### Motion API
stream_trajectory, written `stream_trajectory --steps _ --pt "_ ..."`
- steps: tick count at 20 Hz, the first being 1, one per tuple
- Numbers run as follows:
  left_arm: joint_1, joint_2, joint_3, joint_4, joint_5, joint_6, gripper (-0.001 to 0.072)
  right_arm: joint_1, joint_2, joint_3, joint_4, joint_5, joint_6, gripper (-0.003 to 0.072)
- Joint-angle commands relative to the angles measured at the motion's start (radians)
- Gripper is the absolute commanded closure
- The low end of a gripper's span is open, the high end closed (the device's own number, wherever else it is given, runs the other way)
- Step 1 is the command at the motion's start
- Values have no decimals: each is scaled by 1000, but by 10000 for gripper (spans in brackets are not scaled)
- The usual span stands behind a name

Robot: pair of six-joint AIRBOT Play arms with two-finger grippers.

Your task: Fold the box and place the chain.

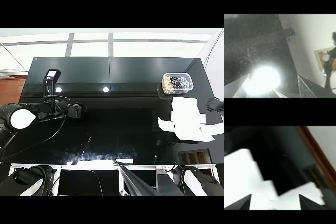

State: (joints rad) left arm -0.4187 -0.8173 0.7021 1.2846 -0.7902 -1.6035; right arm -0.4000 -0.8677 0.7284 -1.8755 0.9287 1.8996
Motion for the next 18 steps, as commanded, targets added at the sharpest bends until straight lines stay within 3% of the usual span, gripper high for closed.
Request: stream_trajectory --steps 1,5,9,10,15,16,17,18 --pt "0 0 0 -19 -13 0 3 -210 -99 38 -43 102 -77 -34" --pt "0 0 0 -20 -30 -1 2 -409 -185 55 63 71 -248 -34" --pt "0 0 0 -32 -26 -1 2 -610 -297 87 515 45 -730 -34" --pt "0 0 0 -32 -21 0 3 -640 -329 99 605 63 -835 -34" --pt "0 0 0 -32 7 -1 3 -662 -489 193 753 151 -1061 -34" --pt "0 0 0 -32 10 0 3 -662 -524 220 779 189 -1071 12" --pt "0 0 0 -32 15 -1 2 -662 -554 243 784 230 -1070 138" --pt "0 0 0 -32 22 0 3 -662 -581 261 786 269 -1070 140"
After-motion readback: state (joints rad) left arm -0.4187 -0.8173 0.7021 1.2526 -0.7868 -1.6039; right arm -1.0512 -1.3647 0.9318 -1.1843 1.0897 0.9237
